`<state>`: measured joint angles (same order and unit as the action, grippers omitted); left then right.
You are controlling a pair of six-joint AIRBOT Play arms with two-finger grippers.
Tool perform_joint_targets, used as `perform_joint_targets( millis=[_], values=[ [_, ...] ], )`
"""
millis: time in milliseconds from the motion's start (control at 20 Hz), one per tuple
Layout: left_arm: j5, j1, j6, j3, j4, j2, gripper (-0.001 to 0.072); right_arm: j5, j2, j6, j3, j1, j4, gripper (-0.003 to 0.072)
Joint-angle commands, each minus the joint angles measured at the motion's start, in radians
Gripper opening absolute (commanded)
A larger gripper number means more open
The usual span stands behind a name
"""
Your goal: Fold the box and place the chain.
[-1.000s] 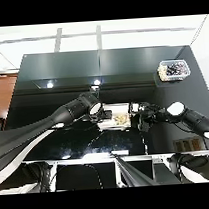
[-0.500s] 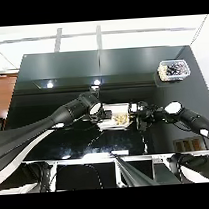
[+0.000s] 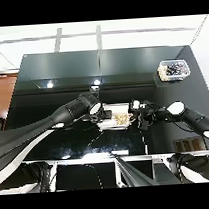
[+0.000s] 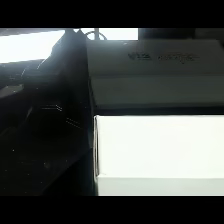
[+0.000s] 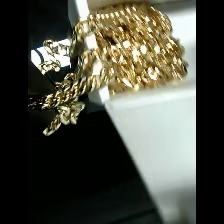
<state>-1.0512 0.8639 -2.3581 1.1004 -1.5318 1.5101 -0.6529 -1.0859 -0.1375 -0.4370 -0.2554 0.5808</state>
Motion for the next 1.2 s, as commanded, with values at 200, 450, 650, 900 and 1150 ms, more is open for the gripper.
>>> perform_joint_targets(
  millis=[200, 450, 650, 900, 1150],
  values=[
    [-0.001, 0.0, 0.001, 0.0, -0.001, 0.0, 0.0028, -0.204, 0.198, 0.37, -0.084, 0.068, 0.037, 0.0008],
    [-0.001, 0.0, 0.0, 0.0, -0.001, 0.0, 0.0028, -0.473, 0.221, 0.677, -0.28, 0.066, 0.058, 0.0009],
    [0.0, 0.0, 0.001, 0.0, -0.001, 0.0, 0.0028, -0.581, 0.221, 0.795, -0.401, 0.067, -0.08, 0.0009],
    [0.0, 0.0, 0.001, 0.0, -0.001, 0.0, 0.0028, -0.581, 0.221, 0.827, -0.493, 0.066, -0.262, 0.0009],
    [-0.001, 0.0, 0.001, 0.0, -0.001, 0.0, 0.0028, -0.538, 0.22, 0.855, -0.492, 0.023, -0.323, 0.0009]
  ],
)
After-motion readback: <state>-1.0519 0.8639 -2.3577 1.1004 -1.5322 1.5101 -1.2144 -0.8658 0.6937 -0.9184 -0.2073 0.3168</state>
